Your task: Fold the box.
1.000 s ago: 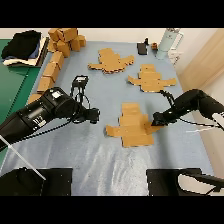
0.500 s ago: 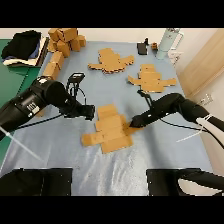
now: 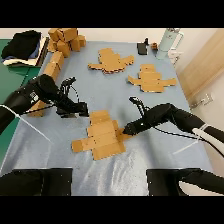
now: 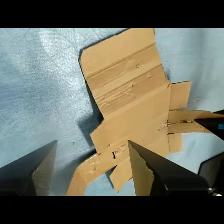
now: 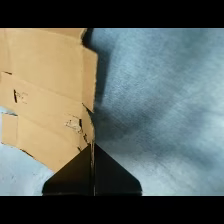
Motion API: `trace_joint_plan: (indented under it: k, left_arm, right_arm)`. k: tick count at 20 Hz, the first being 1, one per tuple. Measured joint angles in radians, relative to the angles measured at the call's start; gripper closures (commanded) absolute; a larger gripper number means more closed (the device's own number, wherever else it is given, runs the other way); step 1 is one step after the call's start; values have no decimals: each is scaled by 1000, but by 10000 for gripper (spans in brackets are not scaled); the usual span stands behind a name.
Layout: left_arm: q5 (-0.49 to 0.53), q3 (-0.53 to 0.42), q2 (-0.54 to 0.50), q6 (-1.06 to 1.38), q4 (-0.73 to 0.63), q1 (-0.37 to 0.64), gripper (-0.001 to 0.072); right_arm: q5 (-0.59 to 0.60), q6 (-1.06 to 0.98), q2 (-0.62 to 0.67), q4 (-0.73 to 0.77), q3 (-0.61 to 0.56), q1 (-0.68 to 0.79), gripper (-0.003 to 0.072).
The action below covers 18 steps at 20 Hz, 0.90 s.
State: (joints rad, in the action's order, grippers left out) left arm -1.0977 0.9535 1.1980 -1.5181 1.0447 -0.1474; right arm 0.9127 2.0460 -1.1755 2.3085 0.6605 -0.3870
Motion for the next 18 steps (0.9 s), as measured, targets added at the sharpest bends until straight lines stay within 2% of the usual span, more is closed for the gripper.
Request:
trace_joint_plan:
  k: [8,13,18]
  left_arm:
    - [20,-48,22,137,-89,34,5]
    - [97,-117,64,358,-311,36,5]
    - [93,-135,179,573,-551,36,5]
  right_arm:
    - [-71,-11,208,-5,-158,-5,684]
    - [-105,-22,275,-5,-220,-5,684]
    - [-109,-22,324,-4,-233,-6,684]
